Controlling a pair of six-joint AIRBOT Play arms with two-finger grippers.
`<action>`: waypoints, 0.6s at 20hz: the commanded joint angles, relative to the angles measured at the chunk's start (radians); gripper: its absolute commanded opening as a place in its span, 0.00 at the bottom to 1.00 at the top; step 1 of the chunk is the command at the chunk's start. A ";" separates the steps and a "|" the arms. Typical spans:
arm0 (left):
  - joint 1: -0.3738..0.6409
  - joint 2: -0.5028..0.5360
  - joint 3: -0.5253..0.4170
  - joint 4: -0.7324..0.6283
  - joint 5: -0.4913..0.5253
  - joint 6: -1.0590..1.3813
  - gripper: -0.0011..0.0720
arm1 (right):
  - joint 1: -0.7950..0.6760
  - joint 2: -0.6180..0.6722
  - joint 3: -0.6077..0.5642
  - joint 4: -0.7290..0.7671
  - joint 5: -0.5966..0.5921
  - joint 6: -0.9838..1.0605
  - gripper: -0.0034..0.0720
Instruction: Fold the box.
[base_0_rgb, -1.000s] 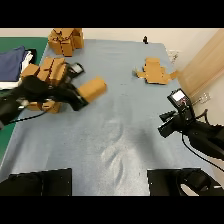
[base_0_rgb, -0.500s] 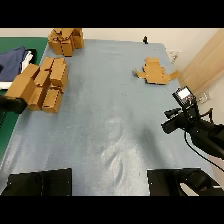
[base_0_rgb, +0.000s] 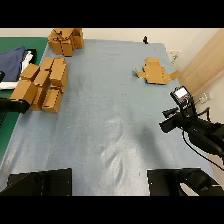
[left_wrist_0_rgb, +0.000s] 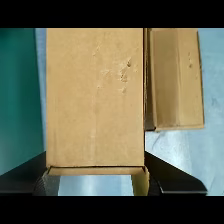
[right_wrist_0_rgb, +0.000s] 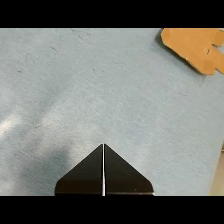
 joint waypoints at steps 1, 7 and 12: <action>0.000 -0.042 0.007 -0.069 0.040 0.031 0.03 | 0.000 -0.001 0.000 0.025 0.000 0.001 0.05; -0.032 -0.059 0.007 -0.081 0.095 -0.003 0.03 | 0.000 -0.002 0.000 0.031 0.001 0.001 0.05; -0.093 -0.103 0.007 -0.077 0.112 -0.014 0.03 | 0.000 -0.001 0.000 0.039 0.000 0.001 0.05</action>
